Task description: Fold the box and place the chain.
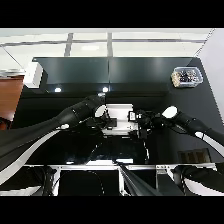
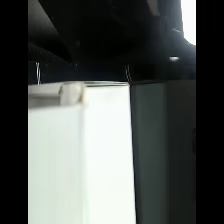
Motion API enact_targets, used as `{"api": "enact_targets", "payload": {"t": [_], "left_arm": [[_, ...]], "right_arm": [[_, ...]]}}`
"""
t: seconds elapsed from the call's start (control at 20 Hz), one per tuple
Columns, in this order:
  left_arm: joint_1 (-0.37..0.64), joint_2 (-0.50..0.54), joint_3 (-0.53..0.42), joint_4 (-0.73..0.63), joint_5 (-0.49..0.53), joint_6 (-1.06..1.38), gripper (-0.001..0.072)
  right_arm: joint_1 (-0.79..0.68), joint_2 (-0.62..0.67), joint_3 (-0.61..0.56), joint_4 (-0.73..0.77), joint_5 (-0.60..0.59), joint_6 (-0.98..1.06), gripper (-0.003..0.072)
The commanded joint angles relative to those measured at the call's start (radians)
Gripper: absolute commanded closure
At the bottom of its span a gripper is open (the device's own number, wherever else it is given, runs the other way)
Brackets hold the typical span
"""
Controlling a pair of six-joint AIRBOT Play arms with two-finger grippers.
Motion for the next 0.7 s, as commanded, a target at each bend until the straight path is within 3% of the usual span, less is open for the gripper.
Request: {"api": "enact_targets", "payload": {"t": [0.0,0.15,0.25,0.35,0.65], "left_arm": [[0.004,-0.001,0.001,0.000,-0.009,-0.013,0.0239],[0.013,-0.001,0.001,0.000,-0.003,-0.029,0.0259],[0.014,-0.001,0.001,0.000,0.001,-0.028,0.0526],[0.016,-0.001,0.001,-0.034,0.003,0.000,0.0686],[0.016,-0.002,0.001,-0.033,0.011,0.010,0.0687]], "right_arm": [[0.000,0.000,0.001,0.000,0.000,0.000,0.0505],[0.000,0.000,0.001,0.000,0.000,0.001,0.0505],[0.000,0.000,0.001,0.000,0.000,0.000,0.0505],[0.000,0.000,0.001,0.000,0.000,0.001,0.0505],[0.000,0.000,0.001,0.001,0.000,0.001,0.0506]]}}
